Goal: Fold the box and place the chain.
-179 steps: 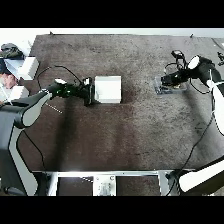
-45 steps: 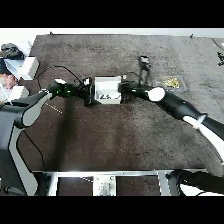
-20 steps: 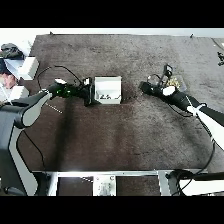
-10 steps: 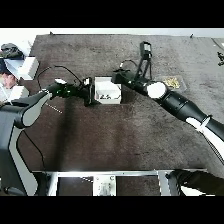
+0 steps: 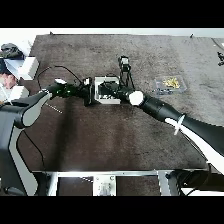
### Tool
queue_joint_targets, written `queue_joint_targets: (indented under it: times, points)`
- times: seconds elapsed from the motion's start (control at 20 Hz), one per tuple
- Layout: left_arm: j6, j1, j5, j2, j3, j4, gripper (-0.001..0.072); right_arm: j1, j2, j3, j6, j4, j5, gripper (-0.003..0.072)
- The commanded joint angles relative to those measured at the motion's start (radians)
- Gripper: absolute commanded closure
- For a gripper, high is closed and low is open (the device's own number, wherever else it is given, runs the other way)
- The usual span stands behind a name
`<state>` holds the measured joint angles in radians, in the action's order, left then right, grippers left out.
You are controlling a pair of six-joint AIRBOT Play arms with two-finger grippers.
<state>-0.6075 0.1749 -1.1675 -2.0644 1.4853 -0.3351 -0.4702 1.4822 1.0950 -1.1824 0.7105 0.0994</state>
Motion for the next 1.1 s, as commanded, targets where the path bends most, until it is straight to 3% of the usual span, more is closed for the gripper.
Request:
queue_joint_targets:
  times: [0.0,0.05,0.1,0.15,0.35,0.6,0.7,0.9,1.05]
  points:
    - [0.0,0.0,0.0,0.0,0.0,0.0,0.0536,-0.003,0.048,0.001,-0.007,0.0,-0.002,0.0705]
    - [0.0,0.0,0.0,0.0,0.0,0.0,0.0536,-0.003,0.057,0.001,-0.007,0.001,0.002,0.0704]
    - [0.0,0.0,0.0,0.0,0.0,0.0,0.0536,-0.003,0.063,0.001,-0.006,0.014,0.016,0.0649]
    - [0.0,0.0,0.0,0.0,0.0,0.0,0.0536,0.003,0.063,0.001,-0.007,0.042,0.036,0.0398]
    - [0.0,0.0,0.0,0.0,0.0,0.0,0.0536,0.145,-0.005,-0.066,-0.026,0.078,0.111,0.0441]
    - [0.0,0.0,0.0,0.0,0.0,0.0,0.0536,0.449,-0.178,-0.293,-0.05,0.078,0.126,0.0439]
    - [0.0,0.0,0.0,0.0,0.0,0.0,0.0536,0.563,-0.173,-0.347,-0.076,0.078,0.126,0.0342]
    - [0.0,0.0,0.0,0.0,0.0,0.0,0.0536,0.644,-0.08,-0.353,-0.076,0.058,0.066,0.0342]
    - [0.0,0.0,0.0,0.0,0.0,0.0,0.0536,0.642,0.019,-0.293,-0.076,0.023,0.05,0.0342]
